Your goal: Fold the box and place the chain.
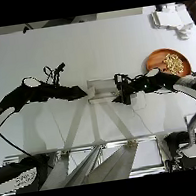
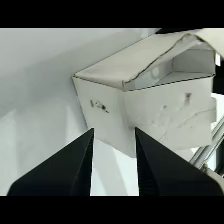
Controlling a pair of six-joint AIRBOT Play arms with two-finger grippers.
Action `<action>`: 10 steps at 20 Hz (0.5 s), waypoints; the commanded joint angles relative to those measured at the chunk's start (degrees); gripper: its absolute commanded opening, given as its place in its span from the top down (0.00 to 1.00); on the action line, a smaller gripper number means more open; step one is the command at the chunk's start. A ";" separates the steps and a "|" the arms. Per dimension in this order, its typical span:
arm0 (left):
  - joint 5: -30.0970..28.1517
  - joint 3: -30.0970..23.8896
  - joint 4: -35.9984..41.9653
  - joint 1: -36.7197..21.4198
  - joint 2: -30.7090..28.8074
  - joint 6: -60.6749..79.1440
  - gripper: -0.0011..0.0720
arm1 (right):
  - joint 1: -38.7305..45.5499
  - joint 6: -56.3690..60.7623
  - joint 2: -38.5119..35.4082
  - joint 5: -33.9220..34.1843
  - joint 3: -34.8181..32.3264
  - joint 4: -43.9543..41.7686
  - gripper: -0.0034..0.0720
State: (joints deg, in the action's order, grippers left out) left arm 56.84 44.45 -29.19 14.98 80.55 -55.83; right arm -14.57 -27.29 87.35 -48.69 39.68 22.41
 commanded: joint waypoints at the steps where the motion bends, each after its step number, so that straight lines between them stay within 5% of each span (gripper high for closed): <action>1: -0.35 -0.02 -0.44 -0.09 -2.05 0.59 0.61 | 0.00 0.00 0.02 0.00 0.02 -0.02 0.44; 3: -2.47 -0.02 -0.17 0.42 -2.36 0.59 0.59 | 0.00 0.00 0.02 0.00 0.02 -0.02 0.44; 4: -4.28 -0.02 -0.17 1.05 -2.25 0.59 0.51 | 0.00 0.00 0.02 0.00 0.02 -0.02 0.44; 6: -7.02 -0.02 0.04 3.08 -1.73 0.57 0.16 | 0.00 0.00 0.02 0.00 0.02 -0.02 0.44; 10: -10.40 -0.02 -0.07 7.58 0.13 0.61 0.17 | 0.00 0.00 0.02 0.00 0.02 -0.02 0.44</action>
